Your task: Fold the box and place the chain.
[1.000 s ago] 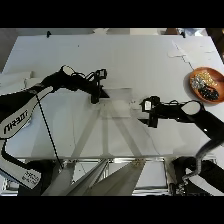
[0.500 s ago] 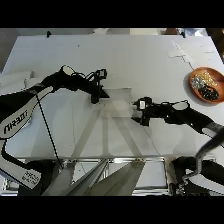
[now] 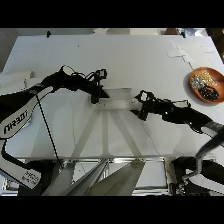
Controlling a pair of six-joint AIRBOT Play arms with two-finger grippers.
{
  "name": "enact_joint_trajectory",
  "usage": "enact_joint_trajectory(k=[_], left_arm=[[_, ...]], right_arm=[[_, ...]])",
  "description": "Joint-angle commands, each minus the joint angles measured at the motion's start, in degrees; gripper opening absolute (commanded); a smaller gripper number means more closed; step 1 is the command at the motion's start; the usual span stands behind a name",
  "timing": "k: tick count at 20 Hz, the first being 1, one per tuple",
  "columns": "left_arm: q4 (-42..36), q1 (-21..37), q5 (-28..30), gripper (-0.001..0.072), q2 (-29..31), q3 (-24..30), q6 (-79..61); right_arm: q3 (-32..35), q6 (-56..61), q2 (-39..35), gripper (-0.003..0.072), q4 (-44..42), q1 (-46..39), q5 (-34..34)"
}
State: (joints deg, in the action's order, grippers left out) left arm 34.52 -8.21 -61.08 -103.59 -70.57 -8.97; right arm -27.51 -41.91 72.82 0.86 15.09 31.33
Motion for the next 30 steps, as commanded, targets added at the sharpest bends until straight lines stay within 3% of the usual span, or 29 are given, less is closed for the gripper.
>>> enact_joint_trajectory(k=[1, 10, 16, 22, 30], left_arm=[[0.0, 0.0, 0.0, 0.0016, 0.0, 0.0, 0.0], [0.0, 0.0, 0.0, 0.0016, 0.0, 0.0, 0.0], [0.0, 0.0, 0.0, 0.0016, 0.0, 0.0, 0.0], [0.0, 0.0, 0.0, 0.0016, 0.0, 0.0, 0.0], [0.0, 0.0, 0.0, 0.0016, 0.0, 0.0, 0.0]], right_arm=[[-1.4, -0.2, 0.6, 0.0668, -1.3, 0.0, -0.3], [-6.6, 0.2, 4.8, 0.0668, 0.0, -4.7, 7.2], [-13.1, 6.1, 10.6, 0.0668, 8.8, -5.5, 12.3], [-21.6, 16.2, 18.4, 0.0668, 18.4, -7.4, 22.1], [-22.0, 16.8, 19.4, 0.0668, 19.7, -7.3, 24.3]])
